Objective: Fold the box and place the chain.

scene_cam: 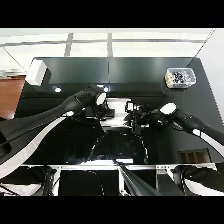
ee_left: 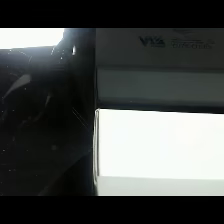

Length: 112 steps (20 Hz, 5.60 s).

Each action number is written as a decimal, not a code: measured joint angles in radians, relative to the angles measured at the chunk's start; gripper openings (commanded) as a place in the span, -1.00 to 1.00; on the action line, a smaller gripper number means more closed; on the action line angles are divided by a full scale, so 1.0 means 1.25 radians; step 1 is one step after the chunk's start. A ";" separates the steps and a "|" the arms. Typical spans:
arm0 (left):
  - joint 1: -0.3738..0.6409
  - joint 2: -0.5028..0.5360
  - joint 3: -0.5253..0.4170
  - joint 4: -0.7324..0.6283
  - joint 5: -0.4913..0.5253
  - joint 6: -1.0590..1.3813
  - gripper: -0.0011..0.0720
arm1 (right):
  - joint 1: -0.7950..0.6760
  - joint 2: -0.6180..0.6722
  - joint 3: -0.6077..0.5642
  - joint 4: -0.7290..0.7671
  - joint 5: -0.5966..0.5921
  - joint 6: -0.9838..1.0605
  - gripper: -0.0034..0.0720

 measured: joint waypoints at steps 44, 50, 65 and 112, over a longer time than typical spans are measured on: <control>0.001 0.000 0.001 -0.026 0.019 -0.006 -0.90 | -0.424 -0.055 -0.008 -0.169 0.306 1.059 -0.86; 0.001 0.000 0.001 -0.019 0.021 -0.007 -0.90 | -0.341 -0.078 0.057 -0.104 0.326 1.014 0.72; 0.001 0.000 0.001 -0.028 0.008 -0.007 -0.90 | -0.171 -0.081 0.215 -0.161 0.394 1.071 0.36; 0.001 0.001 0.001 -0.026 -0.013 -0.005 -0.90 | 0.190 -0.178 0.387 -0.789 0.306 1.899 -0.83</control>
